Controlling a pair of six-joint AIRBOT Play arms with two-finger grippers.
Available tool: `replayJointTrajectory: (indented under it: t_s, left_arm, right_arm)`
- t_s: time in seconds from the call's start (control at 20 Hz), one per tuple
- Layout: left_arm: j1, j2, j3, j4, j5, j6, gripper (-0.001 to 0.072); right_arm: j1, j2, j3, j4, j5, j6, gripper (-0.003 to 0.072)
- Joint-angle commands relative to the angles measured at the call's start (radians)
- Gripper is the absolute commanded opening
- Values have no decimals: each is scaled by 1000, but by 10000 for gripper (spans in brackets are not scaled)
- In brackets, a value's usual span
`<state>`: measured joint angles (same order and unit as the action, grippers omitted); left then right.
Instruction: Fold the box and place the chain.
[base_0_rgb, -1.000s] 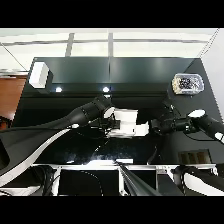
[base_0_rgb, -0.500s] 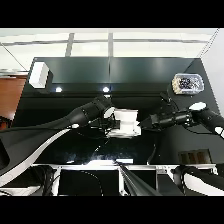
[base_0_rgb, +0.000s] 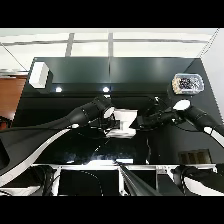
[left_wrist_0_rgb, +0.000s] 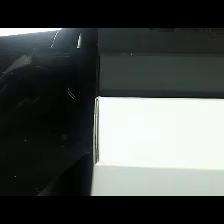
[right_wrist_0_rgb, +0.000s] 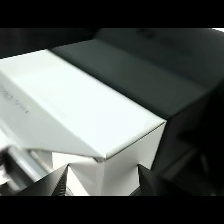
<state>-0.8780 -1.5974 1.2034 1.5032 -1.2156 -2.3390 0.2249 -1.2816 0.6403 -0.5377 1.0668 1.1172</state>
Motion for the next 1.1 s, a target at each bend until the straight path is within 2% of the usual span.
replayJointTrajectory:
  t_s: [0.0,0.4,0.45,0.5,0.6,0.65,0.7,1.05]
  left_arm:
    - [1,0,0,-1,3,0,27]
    - [1,0,0,-1,2,0,27]
    - [1,0,0,-1,2,0,27]
    - [1,0,0,-1,3,0,27]
    - [1,0,0,-1,3,0,27]
    - [1,0,0,-1,2,0,27]
    - [1,0,0,-1,2,0,27]
    - [1,0,0,-1,3,0,27]
  right_arm:
    - [113,-1,62,-180,-114,213,491]
    - [348,-3,212,-755,-105,733,489]
    - [369,-11,232,-798,-74,783,450]
    - [386,-21,247,-810,-44,803,368]
    - [410,-44,260,-808,-2,838,368]
    - [419,-53,260,-809,8,859,321]
    - [424,-60,260,-808,13,886,307]
    - [432,-110,262,-803,47,978,307]
